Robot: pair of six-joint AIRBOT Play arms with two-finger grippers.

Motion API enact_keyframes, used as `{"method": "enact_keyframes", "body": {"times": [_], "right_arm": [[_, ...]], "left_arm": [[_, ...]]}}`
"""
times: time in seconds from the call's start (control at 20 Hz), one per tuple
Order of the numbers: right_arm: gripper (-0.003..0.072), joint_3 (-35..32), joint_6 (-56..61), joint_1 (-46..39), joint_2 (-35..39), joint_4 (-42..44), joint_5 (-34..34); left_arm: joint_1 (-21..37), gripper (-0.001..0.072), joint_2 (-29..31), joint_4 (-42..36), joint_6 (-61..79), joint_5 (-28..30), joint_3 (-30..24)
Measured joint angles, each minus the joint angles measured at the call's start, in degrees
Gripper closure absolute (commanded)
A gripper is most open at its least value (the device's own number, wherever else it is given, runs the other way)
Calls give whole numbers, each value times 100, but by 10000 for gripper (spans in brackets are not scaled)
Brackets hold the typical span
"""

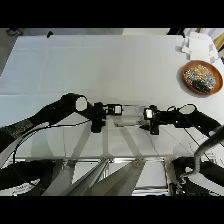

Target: Fold the box and place the chain.

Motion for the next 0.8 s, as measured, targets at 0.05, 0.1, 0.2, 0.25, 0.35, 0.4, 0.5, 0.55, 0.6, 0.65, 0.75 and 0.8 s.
{"method": "enact_keyframes", "body": {"times": [0.05, 0.1, 0.2, 0.25, 0.35, 0.4, 0.5, 0.55, 0.6, 0.65, 0.75, 0.8], "right_arm": [[280, 0, 0, 0, 0, 0, 0], [280, 0, 0, 0, 0, 0, 0], [280, -2, 0, 0, 0, -2, 0], [280, 0, 0, 0, 0, -2, 0], [280, -2, 0, 0, 0, 0, 0], [280, -2, 0, 0, 0, 0, 0], [280, 0, 0, 0, 0, -2, 0], [280, 0, 0, 0, 0, 0, 0], [280, 0, 0, 0, 0, 0, 2], [280, -2, 0, 0, 0, -2, 2], [280, 0, 0, 0, 0, -2, 0], [280, -2, 0, 0, 0, -2, 0]], "left_arm": [[9, 293, -7, -17, 50, 17, 0], [17, 290, -9, -28, 98, 37, 0], [24, 291, -13, -101, 225, 146, 0], [20, 293, -13, -149, 267, 205, 0], [-20, 310, -13, -282, 341, 317, 0], [-50, 361, -13, -337, 387, 343, 0], [-120, 388, -13, -433, 520, 365, 0], [-153, 398, -13, -476, 579, 354, 0], [-188, 399, -13, -531, 640, 321, 0], [-214, 412, -13, -570, 684, 264, 2], [-254, 466, -13, -621, 732, 201, 0], [-269, 466, -13, -634, 750, 199, 0]]}}
